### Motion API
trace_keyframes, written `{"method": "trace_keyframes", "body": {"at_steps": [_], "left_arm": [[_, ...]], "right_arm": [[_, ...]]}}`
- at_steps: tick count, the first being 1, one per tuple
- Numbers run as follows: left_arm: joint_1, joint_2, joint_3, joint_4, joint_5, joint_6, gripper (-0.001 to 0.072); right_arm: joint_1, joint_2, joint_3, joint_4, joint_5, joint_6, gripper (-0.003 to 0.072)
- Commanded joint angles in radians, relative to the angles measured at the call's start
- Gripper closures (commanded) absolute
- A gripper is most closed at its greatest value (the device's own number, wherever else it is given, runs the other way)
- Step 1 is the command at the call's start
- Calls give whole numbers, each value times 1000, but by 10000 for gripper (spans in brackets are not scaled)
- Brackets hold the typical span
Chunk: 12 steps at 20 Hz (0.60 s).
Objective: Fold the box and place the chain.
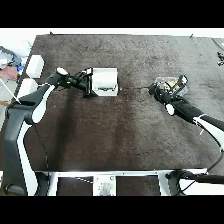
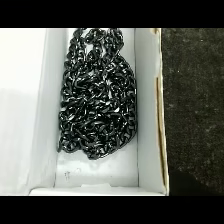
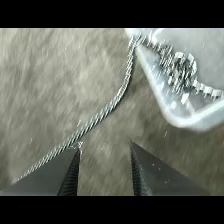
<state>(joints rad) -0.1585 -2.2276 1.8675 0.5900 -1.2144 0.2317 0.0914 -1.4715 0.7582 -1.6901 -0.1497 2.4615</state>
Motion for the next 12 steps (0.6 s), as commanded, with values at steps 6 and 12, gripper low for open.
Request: {"method": "trace_keyframes", "body": {"at_steps": [6,12], "left_arm": [[0,0,0,0,0,0,637],[0,0,0,0,0,0,637]], "right_arm": [[-22,-219,192,42,-55,31,336],[-24,-309,257,105,-53,31,494]]}}
